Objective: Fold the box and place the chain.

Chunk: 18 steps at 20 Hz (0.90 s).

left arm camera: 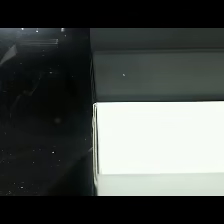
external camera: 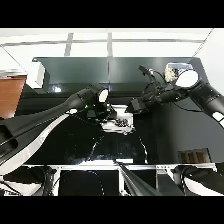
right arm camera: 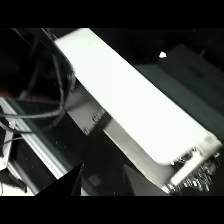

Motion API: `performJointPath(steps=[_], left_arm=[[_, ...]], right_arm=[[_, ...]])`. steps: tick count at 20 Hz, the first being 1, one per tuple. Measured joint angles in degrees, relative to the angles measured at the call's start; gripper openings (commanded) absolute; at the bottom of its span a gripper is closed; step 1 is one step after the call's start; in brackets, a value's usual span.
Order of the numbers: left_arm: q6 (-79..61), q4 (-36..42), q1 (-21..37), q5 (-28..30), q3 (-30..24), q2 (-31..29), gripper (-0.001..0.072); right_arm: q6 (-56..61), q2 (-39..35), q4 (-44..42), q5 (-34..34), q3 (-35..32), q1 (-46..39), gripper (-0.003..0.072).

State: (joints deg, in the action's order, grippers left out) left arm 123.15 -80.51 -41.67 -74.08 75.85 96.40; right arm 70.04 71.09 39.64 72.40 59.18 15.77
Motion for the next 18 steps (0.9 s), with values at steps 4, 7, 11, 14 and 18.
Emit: performJointPath(steps=[4,7,11,14,18], left_arm=[[-0.13,0.02,0.0,0.0,0.0,0.0,0.0028],[-0.11,0.02,0.0,-0.02,0.0,0.0,0.0028],[-0.13,0.02,0.0,-0.02,0.0,0.0,0.0028],[-0.13,0.04,0.0,-0.07,0.0,0.0,0.0028],[-0.13,0.04,0.0,-0.07,0.0,0.0,0.0028]], right_arm=[[-0.9,-3.67,4.02,6.27,-1.51,-4.24,0.0307],[-4.13,-10.19,9.75,4.85,-8.13,-6.29,0.0307],[-7.61,-15.32,16.15,-7.1,-20.13,-7.1,0.0714],[-17.44,-16.5,17.09,-16.55,-26.97,-6.23,0.0708],[-42.42,-15.04,11.34,-24.17,-30.64,-3.32,0.0708]])
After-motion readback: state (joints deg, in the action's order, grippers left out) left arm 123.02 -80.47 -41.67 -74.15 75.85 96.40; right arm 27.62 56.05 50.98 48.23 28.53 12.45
